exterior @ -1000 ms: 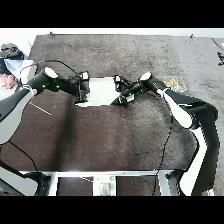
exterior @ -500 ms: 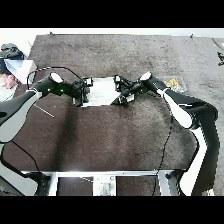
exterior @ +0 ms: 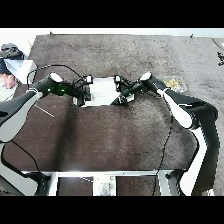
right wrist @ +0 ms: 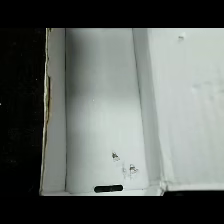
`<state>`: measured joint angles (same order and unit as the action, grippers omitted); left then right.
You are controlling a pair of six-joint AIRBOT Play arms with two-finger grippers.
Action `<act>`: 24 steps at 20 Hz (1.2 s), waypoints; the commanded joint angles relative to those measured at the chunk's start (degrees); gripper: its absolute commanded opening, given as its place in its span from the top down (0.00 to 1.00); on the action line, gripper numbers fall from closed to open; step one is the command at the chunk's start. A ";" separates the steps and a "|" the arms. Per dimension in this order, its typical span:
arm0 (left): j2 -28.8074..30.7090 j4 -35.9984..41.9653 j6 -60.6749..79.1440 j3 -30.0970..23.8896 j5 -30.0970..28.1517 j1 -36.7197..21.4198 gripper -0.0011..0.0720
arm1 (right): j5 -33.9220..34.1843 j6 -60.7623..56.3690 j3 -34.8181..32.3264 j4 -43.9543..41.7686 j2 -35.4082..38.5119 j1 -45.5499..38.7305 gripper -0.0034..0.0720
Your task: Fold the box and place the chain.
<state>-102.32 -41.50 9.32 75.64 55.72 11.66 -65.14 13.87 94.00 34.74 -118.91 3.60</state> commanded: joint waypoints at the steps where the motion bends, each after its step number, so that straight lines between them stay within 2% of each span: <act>1: -1.44 5.44 3.41 0.00 0.96 0.02 0.79 | -0.02 0.02 0.02 -0.02 -0.02 0.04 0.46; 3: -2.54 9.22 5.95 0.00 0.81 0.02 0.79 | -0.02 0.02 0.02 -0.02 -0.02 0.04 0.46; 6: -3.04 9.42 6.21 0.02 0.85 0.00 0.79 | -0.02 0.02 0.02 -0.02 -0.02 0.04 0.46; 8: -3.06 9.94 6.14 0.02 1.27 0.02 0.35 | -0.02 0.02 0.02 -0.02 -0.02 0.04 0.46; 10: -3.04 10.27 5.73 0.02 0.76 0.00 0.33 | 0.00 0.02 0.02 -0.02 -0.02 0.04 0.46; 11: -3.04 10.25 5.73 0.02 0.74 0.00 0.26 | -0.02 0.02 0.02 -0.02 -0.02 0.04 0.46; 12: -3.04 10.27 5.68 0.02 0.57 0.02 0.09 | -0.02 0.02 0.02 -0.02 -0.02 0.04 0.46; 13: -3.04 10.27 5.03 0.02 -0.24 0.00 0.06 | 0.00 0.02 0.02 -0.02 -0.02 0.04 0.46; 15: -3.04 10.25 4.61 0.02 -1.36 0.00 0.07 | -0.02 0.02 0.02 -0.02 -0.02 0.04 0.46; 16: -3.04 10.21 4.68 0.02 -1.40 0.00 0.25 | -0.02 0.02 0.02 -0.02 -0.02 0.04 0.46; 17: -3.04 10.21 4.72 0.02 -1.53 0.00 0.38 | 0.00 0.02 0.02 -0.02 -0.02 0.04 0.46; 18: -3.04 9.86 4.72 0.02 -1.42 0.00 0.62 | -0.02 0.02 0.02 -0.02 -0.02 0.04 0.46; 19: -3.04 8.87 4.66 0.07 -1.49 -0.11 0.76 | 0.00 0.02 0.02 -0.02 -0.02 0.04 0.46; 20: -3.04 7.52 4.66 0.07 -1.22 -0.55 0.85 | 0.00 0.02 0.02 -0.02 -0.02 0.04 0.46; 21: -3.02 6.86 4.61 0.07 -0.66 -1.29 0.85 | 0.00 0.02 0.02 -0.02 -0.02 0.04 0.46; 22: -2.99 6.73 4.63 0.07 0.22 -2.34 0.97 | 0.00 0.02 0.02 -0.02 -0.02 0.04 0.46; 24: -2.27 6.88 4.57 0.07 2.40 -4.76 0.97 | -0.02 0.02 0.02 -0.02 -0.02 0.04 0.46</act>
<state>-105.16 -33.78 13.98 75.64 55.70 9.15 -65.17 13.91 94.00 34.76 -118.91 3.60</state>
